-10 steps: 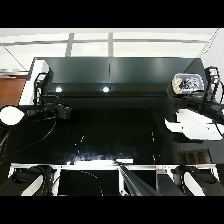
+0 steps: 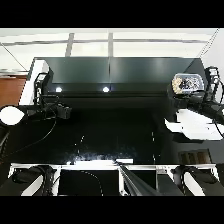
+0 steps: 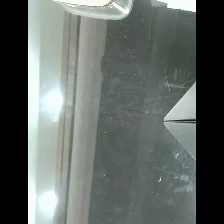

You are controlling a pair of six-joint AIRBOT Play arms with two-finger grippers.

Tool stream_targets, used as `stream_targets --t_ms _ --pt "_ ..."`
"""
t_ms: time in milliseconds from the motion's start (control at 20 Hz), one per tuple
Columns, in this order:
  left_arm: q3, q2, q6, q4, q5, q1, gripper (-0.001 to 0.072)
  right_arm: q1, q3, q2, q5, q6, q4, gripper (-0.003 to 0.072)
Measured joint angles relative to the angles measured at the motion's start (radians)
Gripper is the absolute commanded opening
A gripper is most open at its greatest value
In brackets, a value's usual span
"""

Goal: Fold the box and place the chain.

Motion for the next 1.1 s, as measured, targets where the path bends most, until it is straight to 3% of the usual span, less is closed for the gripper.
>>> stream_targets --t_ms 400,600,800,950,1000,1050,1100 --pt "0.000 0.000 0.000 -0.001 0.008 0.000 0.0026 0.000 0.000 0.000 0.000 0.000 0.000 0.0003" --pt "0.000 -0.002 0.000 -0.008 0.103 -0.003 0.0026 0.000 0.000 0.000 -0.039 0.000 0.055 0.0003" --pt "0.000 -0.008 0.000 -0.011 0.228 -0.004 0.0026 -0.013 0.000 -0.016 -0.261 0.000 0.124 0.0012" --pt "0.000 -0.016 0.000 -0.018 0.302 -0.004 0.0032 -0.137 0.032 -0.086 -0.465 0.006 0.121 0.0012" --pt "0.000 -0.017 0.000 -0.023 0.312 -0.004 0.0173 -0.208 0.058 -0.121 -0.486 0.009 0.118 0.0012" --pt "0.000 -0.019 0.000 -0.031 0.320 -0.004 0.0595 -0.296 0.092 -0.164 -0.476 0.015 0.116 0.0014" --pt "0.000 -0.020 0.000 -0.039 0.325 -0.004 0.0713 -0.391 0.133 -0.209 -0.445 0.033 0.116 0.0214"
